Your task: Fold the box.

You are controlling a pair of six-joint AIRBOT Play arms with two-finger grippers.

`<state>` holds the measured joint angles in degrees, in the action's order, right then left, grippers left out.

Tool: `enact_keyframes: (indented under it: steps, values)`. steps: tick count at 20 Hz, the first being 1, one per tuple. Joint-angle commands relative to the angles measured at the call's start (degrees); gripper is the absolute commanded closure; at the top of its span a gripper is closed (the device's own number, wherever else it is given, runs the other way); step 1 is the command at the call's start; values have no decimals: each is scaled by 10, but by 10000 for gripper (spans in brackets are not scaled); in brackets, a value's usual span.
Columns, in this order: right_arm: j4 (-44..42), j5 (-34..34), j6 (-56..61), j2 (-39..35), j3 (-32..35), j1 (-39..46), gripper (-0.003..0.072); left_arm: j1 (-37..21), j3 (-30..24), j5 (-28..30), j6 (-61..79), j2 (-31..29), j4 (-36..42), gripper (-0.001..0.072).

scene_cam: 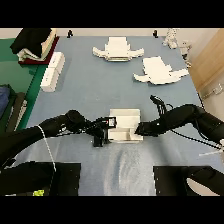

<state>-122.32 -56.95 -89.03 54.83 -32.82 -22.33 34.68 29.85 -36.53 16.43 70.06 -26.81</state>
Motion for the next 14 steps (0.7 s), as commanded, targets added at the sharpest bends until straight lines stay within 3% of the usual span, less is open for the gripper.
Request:
enact_keyframes:
  steps: [1,9,14]
  values:
    - [124,20,152,28,-41,-79,260,0,0,0,0,0,0,251]
    - [352,-90,405,138,-152,-227,259,0,0,0,0,0,0,251]
    - [371,-110,457,179,-158,-253,260,0,0,0,0,0,0,251]
